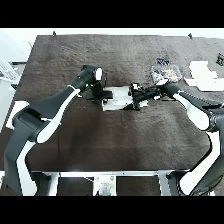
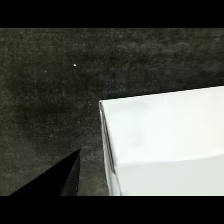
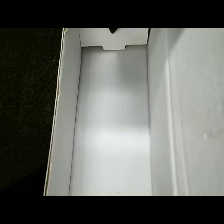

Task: Fold the box and place the chain.

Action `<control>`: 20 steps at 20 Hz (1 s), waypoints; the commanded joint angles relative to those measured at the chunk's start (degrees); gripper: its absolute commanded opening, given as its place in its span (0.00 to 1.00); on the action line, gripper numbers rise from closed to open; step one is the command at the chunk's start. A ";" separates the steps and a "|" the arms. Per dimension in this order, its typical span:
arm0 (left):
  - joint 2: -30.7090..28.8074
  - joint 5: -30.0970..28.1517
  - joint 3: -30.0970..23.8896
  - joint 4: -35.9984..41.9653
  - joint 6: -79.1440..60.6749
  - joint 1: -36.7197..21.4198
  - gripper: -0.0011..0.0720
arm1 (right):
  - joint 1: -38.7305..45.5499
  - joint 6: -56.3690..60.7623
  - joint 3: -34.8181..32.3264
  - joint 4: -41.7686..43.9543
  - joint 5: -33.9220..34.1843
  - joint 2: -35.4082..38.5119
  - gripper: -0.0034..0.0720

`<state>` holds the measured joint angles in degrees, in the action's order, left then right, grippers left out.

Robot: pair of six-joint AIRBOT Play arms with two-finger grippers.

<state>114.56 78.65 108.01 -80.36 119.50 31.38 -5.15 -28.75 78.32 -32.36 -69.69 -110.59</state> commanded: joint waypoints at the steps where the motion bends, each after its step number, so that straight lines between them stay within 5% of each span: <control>1: 0.90 1.40 1.16 -2.64 0.13 0.83 0.47 | -0.04 0.00 0.00 0.00 0.00 0.00 0.77; 3: 0.98 1.60 1.73 -3.96 0.11 1.18 0.47 | -0.04 0.00 0.00 -0.02 0.00 0.00 0.77; 5: 1.01 1.55 1.77 -4.15 0.00 1.18 0.21 | -0.04 0.00 0.00 -0.02 0.00 0.00 0.77; 6: 1.01 1.75 1.77 -4.15 -0.02 1.18 0.18 | -0.04 0.00 0.00 -0.02 0.00 0.00 0.77; 13: 1.03 2.05 1.77 -4.13 -1.66 1.18 0.18 | -0.04 0.00 0.00 0.00 0.00 0.00 0.77; 15: 1.03 2.29 1.77 -4.13 -2.51 1.18 0.04 | -0.04 0.00 0.00 -0.02 0.00 0.00 0.77; 20: 1.03 2.36 1.77 -4.13 -2.56 1.18 0.05 | -0.04 0.00 0.00 -0.02 0.00 0.00 0.77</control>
<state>115.55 80.77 109.73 -84.49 117.34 32.51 -5.21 -28.69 78.32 -32.38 -69.84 -110.59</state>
